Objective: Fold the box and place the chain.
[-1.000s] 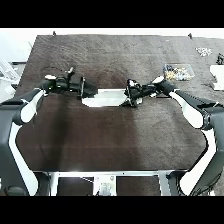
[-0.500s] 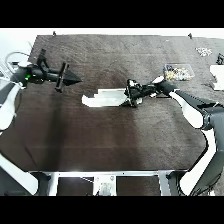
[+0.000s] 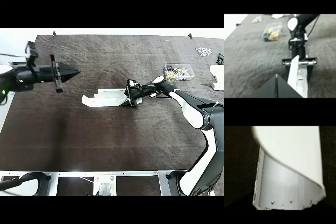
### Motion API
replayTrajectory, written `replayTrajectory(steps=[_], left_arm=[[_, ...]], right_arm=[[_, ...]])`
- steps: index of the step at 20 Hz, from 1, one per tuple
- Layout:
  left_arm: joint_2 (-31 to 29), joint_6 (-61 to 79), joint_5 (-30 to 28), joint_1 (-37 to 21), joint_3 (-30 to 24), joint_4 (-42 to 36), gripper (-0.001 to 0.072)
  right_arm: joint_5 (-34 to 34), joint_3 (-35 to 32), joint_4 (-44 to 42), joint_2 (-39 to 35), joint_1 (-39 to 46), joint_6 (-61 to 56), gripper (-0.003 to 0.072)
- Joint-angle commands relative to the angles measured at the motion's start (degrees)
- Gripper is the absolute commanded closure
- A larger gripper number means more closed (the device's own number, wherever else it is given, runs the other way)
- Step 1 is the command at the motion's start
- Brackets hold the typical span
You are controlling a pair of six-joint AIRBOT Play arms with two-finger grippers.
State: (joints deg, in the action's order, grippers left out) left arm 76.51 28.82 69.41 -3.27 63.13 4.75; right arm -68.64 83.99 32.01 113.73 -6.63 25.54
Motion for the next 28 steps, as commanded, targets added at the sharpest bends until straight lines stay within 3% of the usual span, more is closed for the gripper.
replayTrajectory(steps=[1,4,6,9,13,23,28], left_arm=[[-3.43,0.17,-13.73,4.87,-8.92,-2.32,0.0695],[-2.84,2.86,-18.95,10.54,-13.35,-2.12,0.0694],[-1.64,2.6,-16.15,11.54,-14.14,-1.62,0.0694],[1.33,-0.15,-7.32,11.54,-14.12,-0.09,0.0694],[6.03,0.22,-8.0,11.54,-13.51,0.07,0.0691],[24.06,-1.88,-7.93,11.52,9.14,4.5,0.0691],[30.42,-4.44,-9.75,11.54,16.94,4.5,0.0691]], right_arm=[[0.0,0.02,0.0,0.02,-0.07,0.0,0.012],[0.0,0.02,0.0,0.02,-0.07,0.0,0.0119],[0.02,0.02,0.0,0.02,-0.07,0.0,0.0119],[0.0,0.02,0.0,0.02,-0.07,0.0,0.0119],[0.0,0.02,0.0,0.02,-0.07,0.0,0.0119],[0.0,0.02,0.0,0.02,-0.07,0.0,0.0119],[0.0,0.02,0.0,0.02,-0.07,0.0,0.0119]])
